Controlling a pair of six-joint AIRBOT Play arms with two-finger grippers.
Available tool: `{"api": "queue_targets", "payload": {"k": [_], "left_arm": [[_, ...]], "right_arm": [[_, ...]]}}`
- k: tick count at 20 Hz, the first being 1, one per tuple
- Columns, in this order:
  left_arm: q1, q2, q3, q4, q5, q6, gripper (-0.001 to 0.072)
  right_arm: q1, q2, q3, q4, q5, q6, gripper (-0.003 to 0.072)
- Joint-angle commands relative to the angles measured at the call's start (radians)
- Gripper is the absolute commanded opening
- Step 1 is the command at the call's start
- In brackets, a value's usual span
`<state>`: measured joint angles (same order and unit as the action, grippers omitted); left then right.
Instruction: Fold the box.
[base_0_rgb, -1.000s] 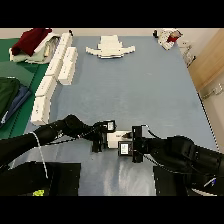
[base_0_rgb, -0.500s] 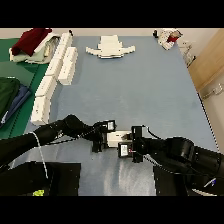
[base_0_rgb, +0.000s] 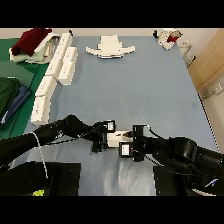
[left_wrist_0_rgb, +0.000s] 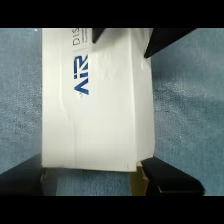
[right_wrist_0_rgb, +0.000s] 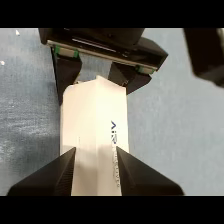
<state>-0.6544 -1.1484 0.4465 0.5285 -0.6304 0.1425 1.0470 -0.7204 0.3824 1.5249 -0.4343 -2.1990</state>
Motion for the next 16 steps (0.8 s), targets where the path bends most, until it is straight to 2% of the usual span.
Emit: {"api": "queue_targets", "payload": {"k": [1, 16], "left_arm": [[-0.001, 0.001, -0.001, -0.001, 0.000, -0.002, 0.0438], [-0.001, 0.000, -0.001, -0.001, 0.000, -0.002, 0.0438]], "right_arm": [[0.001, 0.011, 0.001, 0.003, 0.005, 0.000, 0.0421], [0.000, 0.010, 0.027, -0.061, 0.030, 0.001, 0.0406]]}}
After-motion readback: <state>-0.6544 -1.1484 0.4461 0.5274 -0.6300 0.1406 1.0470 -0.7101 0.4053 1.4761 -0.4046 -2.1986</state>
